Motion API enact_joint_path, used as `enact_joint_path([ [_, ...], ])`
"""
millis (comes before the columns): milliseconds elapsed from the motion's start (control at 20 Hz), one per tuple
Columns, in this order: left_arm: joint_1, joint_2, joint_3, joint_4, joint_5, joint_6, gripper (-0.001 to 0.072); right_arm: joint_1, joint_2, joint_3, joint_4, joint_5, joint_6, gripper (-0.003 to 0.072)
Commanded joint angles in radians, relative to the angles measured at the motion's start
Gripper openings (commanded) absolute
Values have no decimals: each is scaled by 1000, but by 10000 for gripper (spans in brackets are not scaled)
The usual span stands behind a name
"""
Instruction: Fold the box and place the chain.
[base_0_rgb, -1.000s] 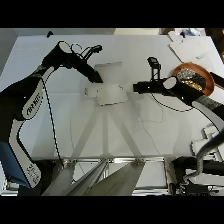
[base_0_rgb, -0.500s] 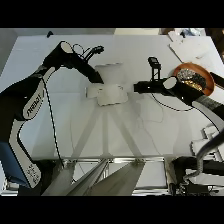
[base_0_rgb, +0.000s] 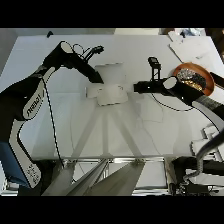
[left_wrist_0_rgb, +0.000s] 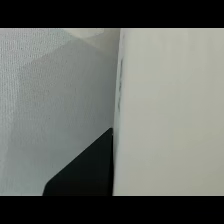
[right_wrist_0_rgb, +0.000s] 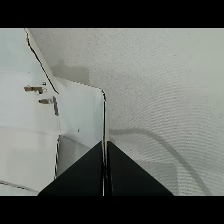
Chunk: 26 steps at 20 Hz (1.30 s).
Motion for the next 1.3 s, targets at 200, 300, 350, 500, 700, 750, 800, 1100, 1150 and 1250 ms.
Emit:
enact_joint_path([
  [200, 3, 17, 0, 10, 18, -6, 9, 1, 27, 0, 11, 37, 1, 428],
  [300, 13, 57, 0, 32, 18, -23, 9, -6, 81, 1, 9, 42, 1, 427],
  [350, 16, 88, 0, 48, 10, -24, 8, -18, 114, 1, 8, 47, 1, 426],
  [500, 20, 207, 0, 170, -4, -85, 7, -84, 231, 0, -6, 92, 1, 426],
  [700, 13, 370, -11, 157, -122, -96, 2, -218, 362, 0, -90, 210, 5, 398],
  [750, 5, 409, -29, 159, -112, -119, 1, -255, 384, 0, -107, 246, 4, 398],
  [800, -3, 447, -53, 160, -106, -133, 0, -297, 402, 0, -124, 284, 5, 398],
  [1100, -92, 674, -417, 71, 50, -10, 5, -488, 437, 0, -173, 459, 0, 398],
  [1150, -99, 670, -460, 18, 51, 49, 5, -501, 437, 0, -179, 475, 0, 398],
  [1250, -102, 636, -505, -74, 51, 132, 8, -504, 437, 0, -182, 490, -1, 398],
])
